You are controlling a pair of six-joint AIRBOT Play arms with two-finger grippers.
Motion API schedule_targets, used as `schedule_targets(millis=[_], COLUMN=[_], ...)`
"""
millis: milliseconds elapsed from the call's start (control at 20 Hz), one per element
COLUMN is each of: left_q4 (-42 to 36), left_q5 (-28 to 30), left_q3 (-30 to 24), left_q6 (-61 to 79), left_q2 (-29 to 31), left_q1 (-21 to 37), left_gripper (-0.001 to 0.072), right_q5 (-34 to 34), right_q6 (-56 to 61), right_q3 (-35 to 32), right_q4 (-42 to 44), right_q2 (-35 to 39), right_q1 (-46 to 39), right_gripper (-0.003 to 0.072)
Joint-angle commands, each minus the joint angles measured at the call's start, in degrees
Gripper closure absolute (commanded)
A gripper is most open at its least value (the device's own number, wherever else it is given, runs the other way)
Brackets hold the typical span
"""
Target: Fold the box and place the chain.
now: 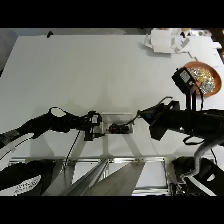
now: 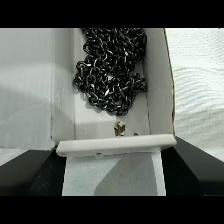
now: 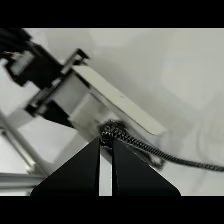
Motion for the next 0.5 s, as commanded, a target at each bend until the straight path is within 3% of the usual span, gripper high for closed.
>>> schedule_targets(millis=[0, 200, 450], left_q4=[0.00, 0.00, 0.00], left_q5=[0.00, 0.02, 0.02], left_q3=[0.02, 0.02, 0.02], left_q6=[0.02, 0.02, 0.02], left_q2=[0.02, 0.02, 0.02], left_q1=[0.02, 0.02, 0.02], left_gripper=[0.0573, 0.0573, 0.0573], right_q5=[-7.45, -17.05, -20.46], right_q6=[-0.09, -0.09, -0.42], right_q3=[-0.61, -3.85, -7.48], right_q4=[2.71, 2.62, 2.51], right_q2=[1.14, 0.87, -4.81], right_q1=[6.23, 10.25, 10.23], right_gripper=[0.0665, 0.0665, 0.0665])
